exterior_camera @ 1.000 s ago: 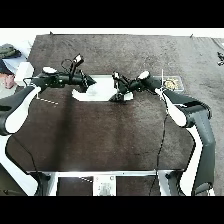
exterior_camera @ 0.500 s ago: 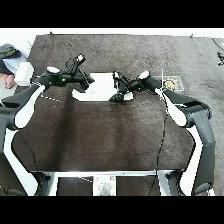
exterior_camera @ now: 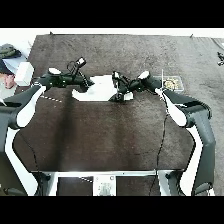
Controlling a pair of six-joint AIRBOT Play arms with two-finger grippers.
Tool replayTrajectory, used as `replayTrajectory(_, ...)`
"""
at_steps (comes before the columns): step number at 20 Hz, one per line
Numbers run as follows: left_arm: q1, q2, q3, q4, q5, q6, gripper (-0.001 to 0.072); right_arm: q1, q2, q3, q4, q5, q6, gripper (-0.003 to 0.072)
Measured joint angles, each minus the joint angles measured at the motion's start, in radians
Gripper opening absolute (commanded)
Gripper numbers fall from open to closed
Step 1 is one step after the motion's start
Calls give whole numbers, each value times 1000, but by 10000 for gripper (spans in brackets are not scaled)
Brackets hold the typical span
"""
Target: Fold the box and place the chain.
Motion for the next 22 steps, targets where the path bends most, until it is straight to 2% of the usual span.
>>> replayTrajectory(3, 3, -2, 15, -1, -8, 24, 9, 0, 0, 0, 0, 0, 0, 372)
replayTrajectory(5, 14, -2, 49, -4, -50, 35, 8, 0, 0, 0, -1, 0, -1, 372)
replayTrajectory(11, 98, 0, 214, -19, -320, 44, 4, 0, 0, 0, -2, 0, -1, 372)
replayTrajectory(14, 122, 29, 252, 16, -429, 44, 4, 0, 0, 0, -2, 0, -1, 372)
replayTrajectory(18, 119, 116, 208, 110, -459, 33, 4, 0, 0, 0, -1, 0, -1, 372)
replayTrajectory(22, 90, 186, 84, 215, -388, 34, 13, 0, 0, 0, -1, 0, -1, 372)
